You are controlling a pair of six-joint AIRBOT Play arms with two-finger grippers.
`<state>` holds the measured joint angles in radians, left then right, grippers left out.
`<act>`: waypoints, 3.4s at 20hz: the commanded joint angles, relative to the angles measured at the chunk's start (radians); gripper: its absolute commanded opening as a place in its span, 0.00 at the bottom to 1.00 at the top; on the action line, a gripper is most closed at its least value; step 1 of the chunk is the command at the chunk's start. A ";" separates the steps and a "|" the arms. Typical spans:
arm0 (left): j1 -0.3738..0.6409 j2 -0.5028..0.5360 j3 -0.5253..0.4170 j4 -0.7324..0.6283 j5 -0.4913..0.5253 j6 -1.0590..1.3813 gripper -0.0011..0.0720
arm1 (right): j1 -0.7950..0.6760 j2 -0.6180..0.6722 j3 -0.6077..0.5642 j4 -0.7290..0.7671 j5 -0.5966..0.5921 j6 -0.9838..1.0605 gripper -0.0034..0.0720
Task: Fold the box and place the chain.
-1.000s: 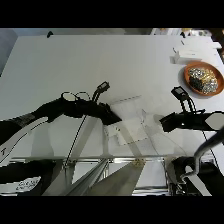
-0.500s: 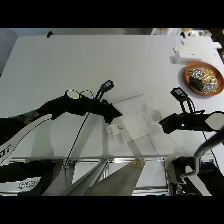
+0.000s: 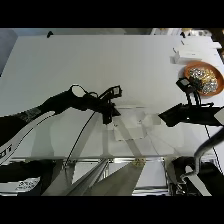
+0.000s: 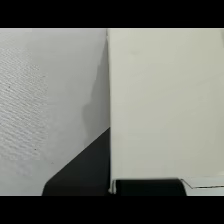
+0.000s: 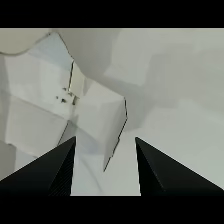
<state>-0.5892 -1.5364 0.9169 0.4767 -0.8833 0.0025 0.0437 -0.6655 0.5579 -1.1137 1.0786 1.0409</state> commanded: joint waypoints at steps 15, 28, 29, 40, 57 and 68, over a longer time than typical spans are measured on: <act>-0.015 -0.093 0.011 -0.218 0.055 0.312 0.02 | 0.001 0.000 0.026 -0.016 -0.021 -0.056 0.59; -0.032 -0.118 0.011 -0.215 0.063 0.312 0.03 | 0.001 0.000 0.026 -0.066 -0.019 -0.105 0.58; -0.032 -0.118 0.011 -0.215 0.061 0.312 0.03 | 0.001 0.000 0.026 -0.064 -0.020 -0.152 0.56; -0.032 -0.118 0.011 -0.215 0.060 0.312 0.03 | 0.255 -0.149 0.019 -0.119 0.206 -0.556 0.07; -0.032 -0.118 0.011 -0.215 0.057 0.312 0.03 | 0.420 -0.074 -0.280 -0.142 -0.408 -0.677 0.96; -0.032 -0.118 0.011 -0.215 0.057 0.312 0.03 | 0.298 -0.079 -0.201 -0.052 -0.391 -0.807 0.96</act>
<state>-0.6205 -1.6539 0.9283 0.2615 -0.8249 0.3130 0.3828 -0.7448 0.3374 -1.2129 0.6811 0.3050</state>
